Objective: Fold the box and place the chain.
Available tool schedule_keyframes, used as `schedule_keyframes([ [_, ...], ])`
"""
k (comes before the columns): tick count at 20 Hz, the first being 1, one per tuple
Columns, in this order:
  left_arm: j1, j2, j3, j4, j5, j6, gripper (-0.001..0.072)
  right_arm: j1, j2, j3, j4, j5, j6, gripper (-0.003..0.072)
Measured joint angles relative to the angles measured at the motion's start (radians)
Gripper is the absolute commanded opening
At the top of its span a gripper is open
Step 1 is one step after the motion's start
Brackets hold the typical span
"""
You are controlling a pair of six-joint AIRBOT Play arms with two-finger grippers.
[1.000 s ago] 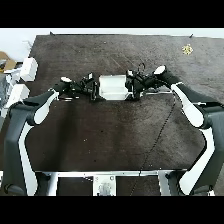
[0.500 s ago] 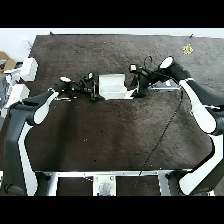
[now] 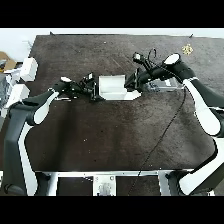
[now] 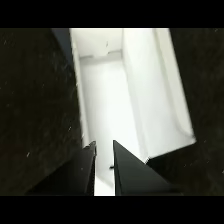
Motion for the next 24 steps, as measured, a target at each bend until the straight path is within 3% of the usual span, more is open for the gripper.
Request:
schedule_keyframes([
  [9, 0.000, 0.000, 0.000, 0.005, 0.000, -0.002, 0.0227, 0.005, -0.123, -0.003, 0.282, -0.273, -0.145, 0.0136],
  [13, 0.000, 0.000, 0.000, 0.005, 0.000, -0.002, 0.0227, 0.004, -0.150, -0.003, 0.255, -0.329, -0.164, 0.0137],
  [24, -0.001, 0.000, 0.000, 0.004, 0.001, -0.003, 0.0227, 0.003, -0.187, 0.021, 0.154, -0.306, -0.172, 0.0139],
])
